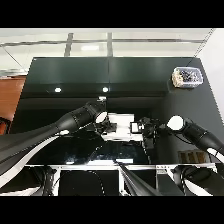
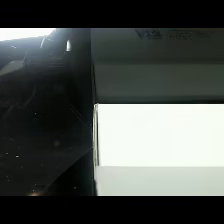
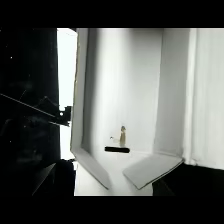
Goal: Fold the box and place the chain.
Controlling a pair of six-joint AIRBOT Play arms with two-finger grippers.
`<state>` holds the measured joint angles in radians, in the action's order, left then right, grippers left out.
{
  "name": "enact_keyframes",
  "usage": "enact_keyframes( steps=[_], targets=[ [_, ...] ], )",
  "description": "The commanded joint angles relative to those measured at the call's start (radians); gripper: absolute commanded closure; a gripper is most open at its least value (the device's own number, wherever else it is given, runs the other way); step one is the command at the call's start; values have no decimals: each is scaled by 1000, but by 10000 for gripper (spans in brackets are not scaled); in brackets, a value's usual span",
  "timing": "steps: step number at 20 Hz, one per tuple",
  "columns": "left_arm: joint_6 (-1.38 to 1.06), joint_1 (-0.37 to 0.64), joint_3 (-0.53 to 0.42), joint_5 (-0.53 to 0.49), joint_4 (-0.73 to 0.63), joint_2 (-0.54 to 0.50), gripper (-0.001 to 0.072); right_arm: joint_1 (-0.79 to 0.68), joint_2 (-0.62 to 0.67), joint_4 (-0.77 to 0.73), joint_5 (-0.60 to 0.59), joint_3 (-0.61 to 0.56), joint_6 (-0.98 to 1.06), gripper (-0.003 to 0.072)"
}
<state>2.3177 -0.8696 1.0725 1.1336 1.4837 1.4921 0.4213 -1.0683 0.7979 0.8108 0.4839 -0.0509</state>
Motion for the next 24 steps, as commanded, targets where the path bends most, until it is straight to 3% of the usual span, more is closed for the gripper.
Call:
enact_keyframes(
  steps=[1, 2, 3, 7, 8, 16, 24],
  targets=[
    [-6, 0, 1, 3, 0, 0, 685, 0, 16, 37, -40, 1, 12, 36],
    [-6, 0, 1, 2, 0, 0, 685, 0, 16, 28, -44, 1, 0, 47],
    [-6, 0, 1, 2, -1, 0, 685, 0, 16, 14, -44, 1, -3, 227],
    [-6, 0, 1, 2, -1, 0, 685, 0, 16, -54, -45, 1, -7, 306],
    [-6, 0, 1, 1, -1, 0, 685, 0, 16, -73, -40, 1, -6, 471],
    [-5, 0, 1, 1, -5, 0, 684, 0, -19, -259, -34, 1, -11, 486],
    [-5, 0, 1, 1, -5, 0, 684, 0, -58, -290, -42, 1, -13, 487]
  ],
)
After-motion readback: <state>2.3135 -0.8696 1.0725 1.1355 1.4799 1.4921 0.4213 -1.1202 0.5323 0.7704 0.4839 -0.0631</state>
